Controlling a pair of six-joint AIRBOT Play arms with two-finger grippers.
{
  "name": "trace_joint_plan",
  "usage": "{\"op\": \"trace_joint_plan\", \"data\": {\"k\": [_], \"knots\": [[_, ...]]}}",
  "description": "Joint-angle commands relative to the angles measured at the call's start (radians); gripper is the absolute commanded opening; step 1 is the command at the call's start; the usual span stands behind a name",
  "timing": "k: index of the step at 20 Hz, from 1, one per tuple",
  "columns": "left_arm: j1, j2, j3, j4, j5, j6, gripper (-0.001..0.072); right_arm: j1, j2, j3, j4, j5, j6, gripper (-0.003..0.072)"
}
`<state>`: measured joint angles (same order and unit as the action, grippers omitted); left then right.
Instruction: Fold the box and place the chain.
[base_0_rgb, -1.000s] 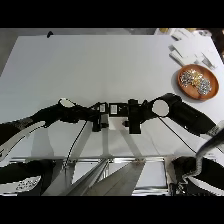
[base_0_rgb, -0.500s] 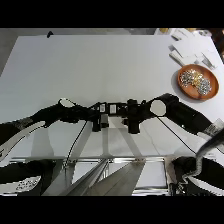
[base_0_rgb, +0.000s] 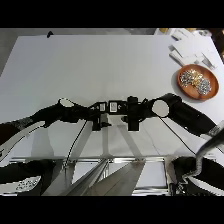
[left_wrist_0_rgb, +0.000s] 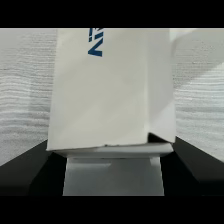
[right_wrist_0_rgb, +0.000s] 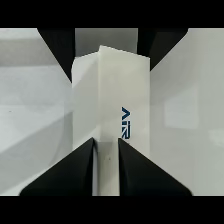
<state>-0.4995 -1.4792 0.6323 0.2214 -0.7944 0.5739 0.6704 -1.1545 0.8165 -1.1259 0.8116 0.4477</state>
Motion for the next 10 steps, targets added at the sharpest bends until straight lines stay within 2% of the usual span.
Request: {"op": "trace_joint_plan", "data": {"k": [1, 10], "knots": [[-0.001, -0.001, 0.0, 0.003, -0.003, 0.002, 0.015, 0.0, 0.003, 0.001, 0.001, -0.009, 0.006, 0.0078], [-0.001, -0.001, 0.0, 0.003, -0.003, 0.002, 0.015, 0.0, 0.003, 0.001, -0.004, -0.012, 0.008, 0.0076]]}}
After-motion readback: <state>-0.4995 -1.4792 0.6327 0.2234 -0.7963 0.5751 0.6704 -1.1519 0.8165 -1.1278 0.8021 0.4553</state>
